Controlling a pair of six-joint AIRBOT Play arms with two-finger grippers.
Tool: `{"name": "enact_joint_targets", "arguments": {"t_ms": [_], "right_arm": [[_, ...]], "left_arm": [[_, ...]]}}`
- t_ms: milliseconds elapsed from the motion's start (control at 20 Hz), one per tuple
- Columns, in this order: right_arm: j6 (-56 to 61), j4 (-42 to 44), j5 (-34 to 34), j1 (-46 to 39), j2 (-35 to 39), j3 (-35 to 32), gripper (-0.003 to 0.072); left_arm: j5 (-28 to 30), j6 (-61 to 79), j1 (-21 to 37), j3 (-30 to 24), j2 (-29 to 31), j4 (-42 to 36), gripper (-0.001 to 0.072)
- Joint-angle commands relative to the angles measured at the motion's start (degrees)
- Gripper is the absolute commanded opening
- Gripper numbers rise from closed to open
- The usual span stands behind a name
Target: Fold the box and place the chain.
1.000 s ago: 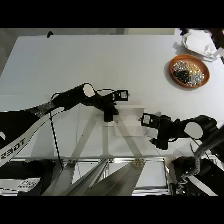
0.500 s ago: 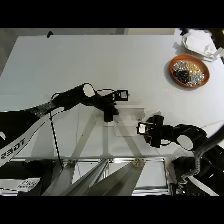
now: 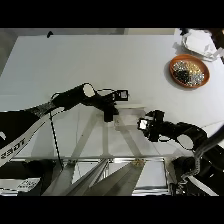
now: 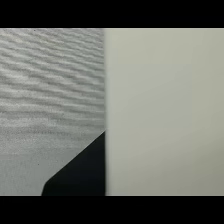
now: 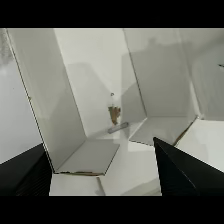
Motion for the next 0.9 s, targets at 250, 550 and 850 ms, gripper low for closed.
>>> {"name": "enact_joint_targets", "arguments": {"t_ms": [250, 550, 850], "right_arm": [[-11.1, 6.7, 3.8, -4.0, 0.0, 3.0, 0.0661], [-11.2, 9.7, 3.7, -6.3, 0.0, 4.2, 0.0661], [-20.4, 15.8, 4.2, -9.8, -2.7, 4.2, 0.0662]], "left_arm": [[0.0, 0.0, 0.0, 0.0, 0.0, 0.0, 0.0012], [0.0, 0.0, 0.0, 0.0, 0.0, 0.0, 0.0012], [0.0, 0.0, 0.0, 0.0, 0.0, 0.0, 0.0012]]}}
